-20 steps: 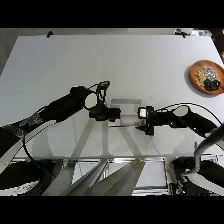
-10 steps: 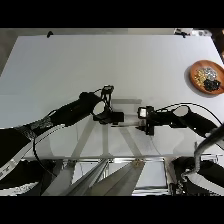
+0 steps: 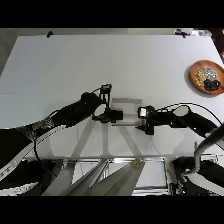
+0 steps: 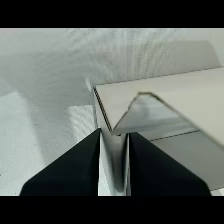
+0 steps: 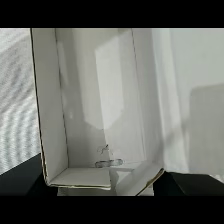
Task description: Fold the box and place the chain.
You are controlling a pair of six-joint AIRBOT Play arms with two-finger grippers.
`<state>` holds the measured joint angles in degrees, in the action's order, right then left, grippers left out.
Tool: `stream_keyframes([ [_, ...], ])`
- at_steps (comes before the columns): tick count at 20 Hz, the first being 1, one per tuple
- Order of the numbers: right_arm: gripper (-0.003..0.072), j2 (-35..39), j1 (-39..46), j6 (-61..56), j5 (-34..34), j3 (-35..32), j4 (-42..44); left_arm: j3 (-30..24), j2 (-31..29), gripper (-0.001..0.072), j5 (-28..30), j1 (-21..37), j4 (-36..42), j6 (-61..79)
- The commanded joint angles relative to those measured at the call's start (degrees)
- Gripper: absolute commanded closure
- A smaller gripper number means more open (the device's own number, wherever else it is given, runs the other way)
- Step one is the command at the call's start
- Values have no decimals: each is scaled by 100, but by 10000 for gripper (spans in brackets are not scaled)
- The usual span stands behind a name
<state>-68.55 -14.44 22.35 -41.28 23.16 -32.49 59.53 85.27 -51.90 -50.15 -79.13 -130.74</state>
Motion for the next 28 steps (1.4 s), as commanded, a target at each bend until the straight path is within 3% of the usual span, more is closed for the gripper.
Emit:
stream_keyframes([
  [1,204,-2,-2,4,-4,0,-7,7,2,537,-120,-35,-149,-50],
  [10,204,-2,-2,4,-4,0,-4,7,96,549,-153,-315,-385,-164],
  [13,204,-2,-2,4,-4,0,-4,7,96,703,-142,-317,-382,-173],
  [17,204,-2,-2,4,-4,0,-4,7,96,702,-59,-317,-260,-173],
  [21,204,-2,-2,4,-4,0,-4,7,96,563,262,-317,0,-173],
  [24,204,-2,-2,4,-4,0,-4,7,96,576,162,-315,-74,-168],
  [28,204,-2,-2,4,-4,0,-4,7,101,576,-426,-315,-551,-155],
])
